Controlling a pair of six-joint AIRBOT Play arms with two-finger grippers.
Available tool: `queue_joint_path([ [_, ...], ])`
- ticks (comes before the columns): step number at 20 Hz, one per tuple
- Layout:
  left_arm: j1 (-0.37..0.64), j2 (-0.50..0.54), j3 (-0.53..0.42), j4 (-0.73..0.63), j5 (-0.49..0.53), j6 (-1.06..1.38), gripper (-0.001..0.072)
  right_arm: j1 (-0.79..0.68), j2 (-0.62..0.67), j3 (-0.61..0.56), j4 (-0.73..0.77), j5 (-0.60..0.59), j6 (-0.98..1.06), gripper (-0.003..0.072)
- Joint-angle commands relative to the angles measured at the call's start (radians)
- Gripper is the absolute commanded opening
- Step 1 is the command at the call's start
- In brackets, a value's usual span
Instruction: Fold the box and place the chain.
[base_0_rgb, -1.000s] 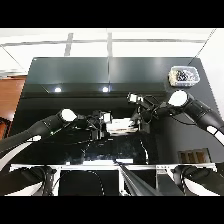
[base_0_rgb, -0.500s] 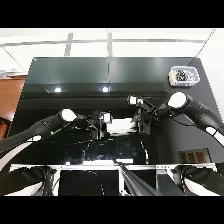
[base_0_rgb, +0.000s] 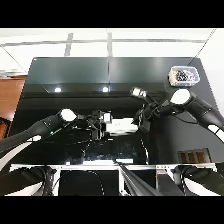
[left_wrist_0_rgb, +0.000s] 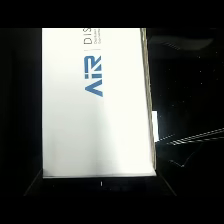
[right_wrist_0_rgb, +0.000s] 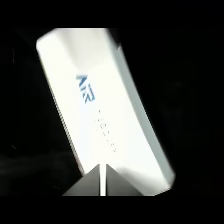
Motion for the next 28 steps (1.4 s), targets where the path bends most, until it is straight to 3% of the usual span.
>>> queue_joint_path([
  [1, -0.001, 0.0, 0.0, -0.001, 0.0, -0.002, 0.0465, -0.054, 0.014, -0.023, 0.174, 0.098, 0.268, 0.0012],
  [5, -0.001, 0.0, 0.0, -0.006, -0.001, -0.002, 0.0465, -0.046, -0.048, -0.09, 0.254, -0.026, 0.269, 0.0012],
  [11, -0.001, 0.0, 0.0, -0.009, 0.0, -0.003, 0.0466, -0.046, -0.139, -0.098, 0.17, -0.067, 0.311, 0.0012],
  [14, -0.001, 0.0, 0.0, -0.009, 0.0, -0.007, 0.0466, -0.07, -0.106, -0.044, 0.187, 0.071, 0.31, 0.0012],
  [16, -0.001, 0.002, 0.003, -0.008, -0.001, -0.016, 0.0466, -0.138, -0.023, 0.024, 0.188, 0.169, 0.31, 0.0012],
  [18, 0.0, 0.016, 0.02, -0.004, -0.018, -0.102, 0.0472, -0.238, 0.081, 0.044, 0.185, 0.195, 0.311, 0.0012],
  [20, 0.0, 0.038, 0.062, 0.056, -0.079, -0.202, 0.072, -0.343, 0.173, 0.044, 0.132, 0.214, 0.338, 0.0012],
  [23, -0.001, 0.047, 0.19, 0.235, -0.251, -0.422, 0.0717, -0.435, 0.227, 0.042, 0.074, 0.259, 0.352, 0.0012],
  [25, -0.015, 0.016, 0.278, 0.228, -0.25, -0.427, 0.0716, -0.448, 0.229, 0.039, 0.075, 0.245, 0.351, 0.0012],
  [28, -0.064, -0.112, 0.432, 0.224, -0.25, -0.545, 0.0715, -0.446, 0.229, 0.039, 0.081, 0.23, 0.351, 0.0012],
])
